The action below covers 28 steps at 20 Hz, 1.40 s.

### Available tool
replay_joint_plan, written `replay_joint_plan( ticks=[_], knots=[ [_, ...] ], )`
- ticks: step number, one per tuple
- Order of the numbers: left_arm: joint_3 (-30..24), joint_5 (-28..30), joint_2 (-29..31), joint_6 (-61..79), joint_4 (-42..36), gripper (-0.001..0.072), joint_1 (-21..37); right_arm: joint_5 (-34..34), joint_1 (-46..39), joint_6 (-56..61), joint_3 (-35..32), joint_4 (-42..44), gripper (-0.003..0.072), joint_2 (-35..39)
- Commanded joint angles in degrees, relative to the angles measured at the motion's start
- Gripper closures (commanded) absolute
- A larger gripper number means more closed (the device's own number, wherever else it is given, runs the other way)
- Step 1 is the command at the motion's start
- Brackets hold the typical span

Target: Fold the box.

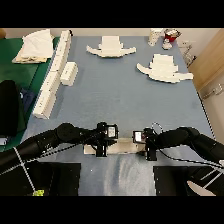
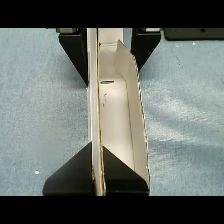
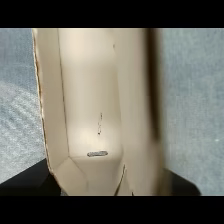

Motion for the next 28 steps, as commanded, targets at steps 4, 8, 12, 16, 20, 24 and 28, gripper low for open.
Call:
replay_joint_plan(
  ticks=[4,8,12,16,20,24,28],
  knots=[
    [0.0,0.1,0.0,0.0,0.0,0.0697,0.0,0.3,0.2,0.1,-0.3,-0.2,0.0186,-0.2],
    [0.0,0.1,0.0,0.0,0.0,0.0697,0.0,0.5,0.2,0.1,-0.1,-0.2,0.0185,-0.1],
    [0.0,0.1,0.0,0.0,0.0,0.0697,0.0,0.3,0.2,0.1,-0.1,-0.4,0.0185,0.1],
    [0.0,0.0,0.0,0.0,0.0,0.0697,0.0,0.3,0.2,0.1,-0.1,-1.1,0.0185,0.1],
    [0.0,0.1,0.0,0.0,0.0,0.0697,0.0,0.3,0.2,0.1,-0.1,-1.1,0.0185,0.1],
    [0.0,0.0,0.0,0.0,0.0,0.0697,0.0,0.3,0.2,0.1,-0.1,-1.2,0.0185,0.1],
    [0.0,0.0,0.0,0.0,0.0,0.0697,0.0,0.3,0.2,0.1,-0.1,-1.2,0.0185,0.1]
  ],
)
